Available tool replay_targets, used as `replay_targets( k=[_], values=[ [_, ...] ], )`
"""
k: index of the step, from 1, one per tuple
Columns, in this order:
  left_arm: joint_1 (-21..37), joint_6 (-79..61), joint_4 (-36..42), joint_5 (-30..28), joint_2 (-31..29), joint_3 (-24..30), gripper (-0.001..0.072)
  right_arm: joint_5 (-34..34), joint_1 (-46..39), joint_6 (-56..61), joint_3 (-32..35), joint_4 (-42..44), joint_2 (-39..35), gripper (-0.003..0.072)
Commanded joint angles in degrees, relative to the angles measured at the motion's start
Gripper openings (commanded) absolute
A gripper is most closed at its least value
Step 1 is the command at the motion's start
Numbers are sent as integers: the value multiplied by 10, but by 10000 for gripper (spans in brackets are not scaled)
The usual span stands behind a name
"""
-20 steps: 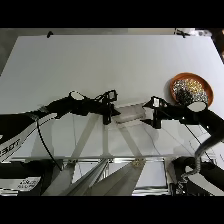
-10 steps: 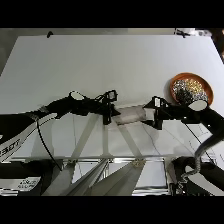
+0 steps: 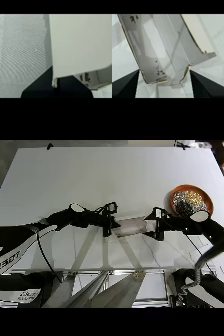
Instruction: Fold the box and place the chain.
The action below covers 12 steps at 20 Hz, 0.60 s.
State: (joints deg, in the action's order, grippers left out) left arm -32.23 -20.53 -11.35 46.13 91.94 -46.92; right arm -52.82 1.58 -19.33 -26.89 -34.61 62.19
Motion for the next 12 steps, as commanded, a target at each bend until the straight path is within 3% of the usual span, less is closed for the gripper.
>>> replay_targets(
  k=[1, 12],
  values=[
    [0, 0, 0, 0, 0, 0, 13, 3, -11, -1, -2, 1, 0, 691],
    [0, 0, 0, 0, 0, 0, 13, 1, -8, -20, -7, 16, 12, 690]
  ],
)
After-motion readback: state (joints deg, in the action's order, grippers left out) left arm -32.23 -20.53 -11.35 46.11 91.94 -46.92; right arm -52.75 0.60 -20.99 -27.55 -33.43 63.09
